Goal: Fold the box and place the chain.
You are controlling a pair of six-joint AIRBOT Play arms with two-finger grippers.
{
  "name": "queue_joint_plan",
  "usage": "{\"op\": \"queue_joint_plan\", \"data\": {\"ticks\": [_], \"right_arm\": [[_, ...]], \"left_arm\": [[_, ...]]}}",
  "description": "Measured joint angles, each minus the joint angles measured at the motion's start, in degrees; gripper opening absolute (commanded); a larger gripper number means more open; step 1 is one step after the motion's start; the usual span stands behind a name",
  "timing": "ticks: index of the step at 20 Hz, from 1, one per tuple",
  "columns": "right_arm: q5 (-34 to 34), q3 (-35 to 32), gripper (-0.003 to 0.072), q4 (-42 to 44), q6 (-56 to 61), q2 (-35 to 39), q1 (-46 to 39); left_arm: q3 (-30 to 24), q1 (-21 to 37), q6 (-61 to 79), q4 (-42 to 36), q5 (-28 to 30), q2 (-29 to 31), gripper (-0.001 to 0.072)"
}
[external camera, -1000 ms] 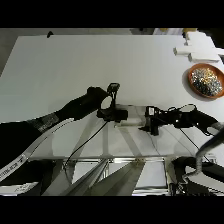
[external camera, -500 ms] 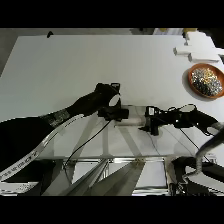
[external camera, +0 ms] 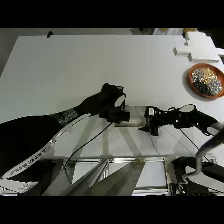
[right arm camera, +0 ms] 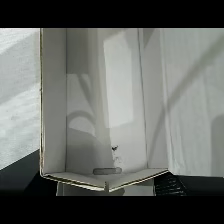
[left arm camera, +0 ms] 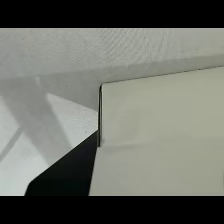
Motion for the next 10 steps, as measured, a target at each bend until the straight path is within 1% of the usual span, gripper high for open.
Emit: {"op": "queue_joint_plan", "data": {"ticks": [1, 4, 5, 6, 7, 10], "right_arm": [[-0.02, -0.02, 0.0398, 0.0, 0.02, 0.0, 0.02], [0.22, -0.02, 0.0398, 0.0, 0.15, 0.0, 0.02], [0.2, -0.02, 0.0398, 0.0, 0.09, 0.0, 0.02], [0.09, -0.02, 0.0398, 0.0, 0.07, 0.0, 0.02], [0.0, -0.02, 0.0398, -0.02, -0.2, 0.0, 0.02], [-0.22, -0.02, 0.0398, 0.0, -0.17, 0.0, 0.0]], "left_arm": [[0.04, -0.07, -0.07, -0.02, -0.09, -0.15, 0.0002], [0.13, -0.13, -0.55, 0.04, -0.42, -0.44, 0.0003], [0.13, -0.15, -0.55, 0.02, -0.46, -0.48, 0.0014], [0.13, -0.15, -0.61, 0.09, -0.5, -0.52, 0.0084], [0.13, -0.15, -0.35, 0.35, -0.42, -0.61, 0.0174], [0.11, -0.04, -0.68, 0.46, -0.57, -0.59, 0.0179]]}}
